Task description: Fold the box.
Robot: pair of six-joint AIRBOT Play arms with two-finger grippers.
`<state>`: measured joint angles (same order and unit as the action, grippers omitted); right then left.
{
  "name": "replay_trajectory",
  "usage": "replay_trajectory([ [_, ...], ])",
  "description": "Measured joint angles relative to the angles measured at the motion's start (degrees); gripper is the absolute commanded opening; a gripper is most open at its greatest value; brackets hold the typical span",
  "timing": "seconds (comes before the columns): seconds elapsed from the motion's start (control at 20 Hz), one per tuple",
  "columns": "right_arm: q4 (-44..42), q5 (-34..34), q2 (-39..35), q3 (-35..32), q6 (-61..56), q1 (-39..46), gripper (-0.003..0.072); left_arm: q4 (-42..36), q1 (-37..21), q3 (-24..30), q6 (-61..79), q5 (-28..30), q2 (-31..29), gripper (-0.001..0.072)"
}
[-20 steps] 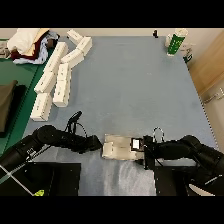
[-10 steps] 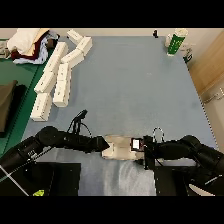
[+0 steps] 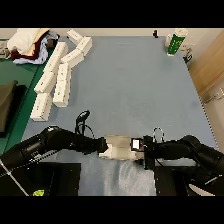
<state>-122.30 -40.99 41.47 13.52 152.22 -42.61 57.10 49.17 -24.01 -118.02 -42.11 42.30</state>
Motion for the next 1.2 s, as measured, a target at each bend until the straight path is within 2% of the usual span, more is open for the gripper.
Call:
replay_trajectory([
  [0.3, 0.0, 0.0, 0.0, 0.0, 0.0, 0.0, 0.0568, 12.9, 9.2, -9.9, -13.8, -5.4, 10.8, 0.0473],
  [0.65, 0.0, 0.0, 0.0, 0.0, 0.0, 0.0, 0.0568, 20.7, 14.5, -20.5, -21.0, -14.3, 22.5, 0.0473],
  [1.15, 0.0, 0.0, 0.0, 0.0, 0.0, 0.0, 0.0568, 25.6, 17.9, -23.5, -28.2, -17.3, 28.8, 0.0464],
  [1.2, 0.0, 0.0, 0.0, 0.0, 0.0, 0.0, 0.0568, 26.1, 18.1, -23.6, -28.6, -17.5, 29.2, 0.0411],
])
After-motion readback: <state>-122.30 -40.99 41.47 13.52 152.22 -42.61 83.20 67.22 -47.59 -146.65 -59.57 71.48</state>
